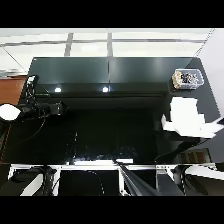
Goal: Fold the box and place the chain.
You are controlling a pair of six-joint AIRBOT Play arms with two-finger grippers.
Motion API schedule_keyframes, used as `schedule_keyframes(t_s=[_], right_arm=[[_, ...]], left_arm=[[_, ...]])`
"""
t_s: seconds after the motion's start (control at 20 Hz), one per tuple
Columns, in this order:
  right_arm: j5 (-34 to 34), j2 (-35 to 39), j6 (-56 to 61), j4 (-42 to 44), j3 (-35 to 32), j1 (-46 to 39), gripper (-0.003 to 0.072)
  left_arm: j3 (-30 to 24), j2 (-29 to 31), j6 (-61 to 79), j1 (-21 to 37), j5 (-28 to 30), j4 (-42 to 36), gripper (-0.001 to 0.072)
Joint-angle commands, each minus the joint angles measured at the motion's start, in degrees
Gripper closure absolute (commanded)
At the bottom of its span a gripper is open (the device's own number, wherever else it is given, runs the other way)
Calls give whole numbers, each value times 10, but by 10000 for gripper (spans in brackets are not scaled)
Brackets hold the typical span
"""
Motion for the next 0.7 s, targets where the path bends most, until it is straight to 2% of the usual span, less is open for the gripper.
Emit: schedule_keyframes(t_s=[0.0,0.2,0.35,0.5,0.65], right_arm=[[13,45,0,89,-46,52,670],[-7,121,-6,182,-139,137,671],[-21,179,-13,294,-221,205,670],[-93,227,-25,433,-313,300,671],[-194,248,-66,508,-375,416,670]], left_arm=[[0,0,0,0,6,0,1],[0,-3,0,0,-4,0,1],[0,-6,7,0,-3,0,1],[0,-12,13,0,15,-1,1],[0,-13,13,0,12,-17,1]])
